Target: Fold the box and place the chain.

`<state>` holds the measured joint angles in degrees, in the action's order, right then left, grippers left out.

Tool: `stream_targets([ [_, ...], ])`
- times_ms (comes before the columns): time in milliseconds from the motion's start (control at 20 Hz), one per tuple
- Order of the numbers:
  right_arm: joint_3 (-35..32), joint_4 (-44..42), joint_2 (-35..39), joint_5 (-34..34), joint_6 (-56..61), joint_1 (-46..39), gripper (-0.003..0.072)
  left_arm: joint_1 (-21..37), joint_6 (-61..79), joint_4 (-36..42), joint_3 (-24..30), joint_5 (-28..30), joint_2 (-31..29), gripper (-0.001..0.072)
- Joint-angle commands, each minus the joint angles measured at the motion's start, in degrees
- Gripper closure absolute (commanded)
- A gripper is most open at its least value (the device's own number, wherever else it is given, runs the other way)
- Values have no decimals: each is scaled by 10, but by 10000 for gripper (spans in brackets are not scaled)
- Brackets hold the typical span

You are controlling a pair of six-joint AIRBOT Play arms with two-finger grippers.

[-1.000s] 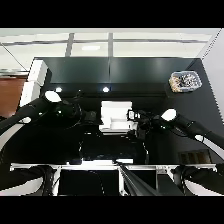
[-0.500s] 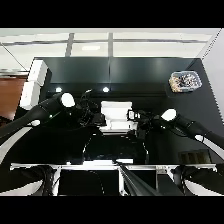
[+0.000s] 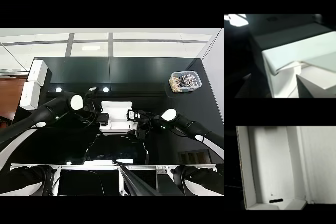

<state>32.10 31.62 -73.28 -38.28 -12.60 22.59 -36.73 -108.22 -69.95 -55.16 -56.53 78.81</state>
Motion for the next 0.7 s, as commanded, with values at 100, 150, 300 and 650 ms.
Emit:
stream_targets([
  [100,0,0,0,0,0,0,559,-66,-112,-117,-47,-40,39,164],
  [150,0,0,0,0,0,0,559,-75,-112,-118,-54,-40,44,248],
  [300,0,0,0,0,0,0,559,-83,-123,-118,-61,-41,45,248],
  [650,0,0,0,0,0,0,559,-83,-174,-139,-71,-78,66,248],
])
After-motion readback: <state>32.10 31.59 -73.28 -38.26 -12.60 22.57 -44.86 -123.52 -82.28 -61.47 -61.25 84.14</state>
